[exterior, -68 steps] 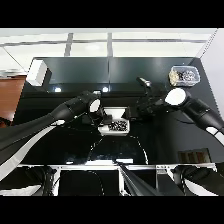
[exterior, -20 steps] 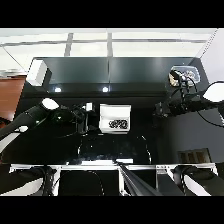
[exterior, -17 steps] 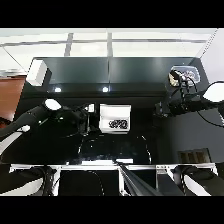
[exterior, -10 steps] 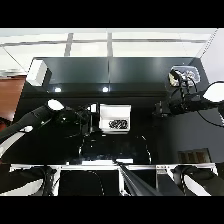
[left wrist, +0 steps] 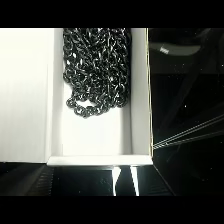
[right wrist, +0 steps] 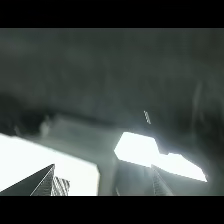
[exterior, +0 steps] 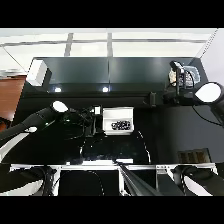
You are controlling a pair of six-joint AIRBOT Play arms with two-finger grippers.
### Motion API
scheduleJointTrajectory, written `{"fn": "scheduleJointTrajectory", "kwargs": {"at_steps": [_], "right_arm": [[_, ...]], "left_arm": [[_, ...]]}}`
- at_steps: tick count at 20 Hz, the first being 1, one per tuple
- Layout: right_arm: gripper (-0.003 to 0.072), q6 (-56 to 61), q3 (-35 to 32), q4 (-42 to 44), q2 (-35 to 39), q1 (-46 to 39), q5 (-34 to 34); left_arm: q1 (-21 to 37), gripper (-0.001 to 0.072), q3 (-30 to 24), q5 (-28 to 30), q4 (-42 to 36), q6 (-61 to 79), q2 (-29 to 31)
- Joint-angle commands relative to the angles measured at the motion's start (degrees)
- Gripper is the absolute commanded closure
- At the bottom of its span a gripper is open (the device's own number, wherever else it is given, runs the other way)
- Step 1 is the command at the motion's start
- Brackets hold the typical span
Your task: Fold the box and place the chain.
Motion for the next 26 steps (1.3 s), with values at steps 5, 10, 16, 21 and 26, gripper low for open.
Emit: {"fn": "scheduleJointTrajectory", "kwargs": {"at_steps": [5,10,16,21,26], "right_arm": [[-0.0022,-38.4,0.0,28.8,-15.2,2.4,-9.1],[-0.0022,-65.0,2.1,25.1,-14.7,3.0,2.6],[-0.0022,-70.3,2.7,16.8,-14.7,6.5,12.3],[-0.0022,-73.4,0.6,16.6,-14.9,10.6,9.4],[-0.0021,-73.4,0.6,16.7,-14.8,11.0,11.9]], "left_arm": [[-0.1,0.0212,0.0,0.8,0.2,-0.2,-0.1],[-0.1,0.0212,0.0,0.8,0.2,-0.2,-0.1],[-0.1,0.0209,0.0,0.8,0.2,-0.2,-0.1],[-0.1,0.0209,0.0,0.8,0.2,-0.2,-0.1],[-0.1,0.0210,0.0,0.8,0.2,-0.2,-0.1]]}}
